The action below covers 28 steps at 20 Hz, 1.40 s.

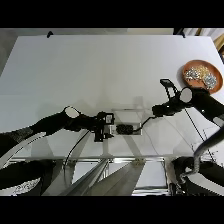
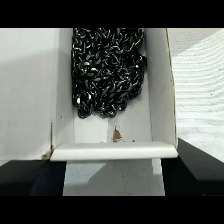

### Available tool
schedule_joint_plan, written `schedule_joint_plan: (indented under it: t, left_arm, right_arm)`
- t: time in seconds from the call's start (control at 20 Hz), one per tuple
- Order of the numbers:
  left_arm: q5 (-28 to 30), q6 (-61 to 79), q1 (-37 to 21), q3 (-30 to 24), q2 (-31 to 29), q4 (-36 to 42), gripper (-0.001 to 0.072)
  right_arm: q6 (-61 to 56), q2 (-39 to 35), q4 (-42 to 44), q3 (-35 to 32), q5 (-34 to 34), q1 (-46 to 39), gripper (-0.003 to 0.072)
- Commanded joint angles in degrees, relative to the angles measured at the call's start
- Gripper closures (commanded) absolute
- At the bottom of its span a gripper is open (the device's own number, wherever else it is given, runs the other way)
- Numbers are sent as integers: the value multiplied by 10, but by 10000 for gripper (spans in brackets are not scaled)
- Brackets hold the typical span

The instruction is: Fold the box and place the chain.

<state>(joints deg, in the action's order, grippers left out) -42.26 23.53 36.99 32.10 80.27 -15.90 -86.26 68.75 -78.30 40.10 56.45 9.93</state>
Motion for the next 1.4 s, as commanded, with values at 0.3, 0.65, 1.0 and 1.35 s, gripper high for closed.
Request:
schedule_joint_plan:
  t: [0.3, 0.65, 1.0, 1.35]
  left_arm:
    - [0, 0, 0, 0, 0, 0, 679]
    - [0, 0, 0, 0, 0, 0, 679]
    - [0, 0, 0, 0, 0, 0, 679]
    - [0, 0, 0, 0, 0, 0, 679]
  right_arm:
    - [-18, 12, -10, -4, -15, 1, 423]
    - [-14, 31, -10, -5, -19, 1, 469]
    - [-7, 36, -8, -9, -23, 1, 530]
    - [43, 36, -3, -9, -10, 1, 672]
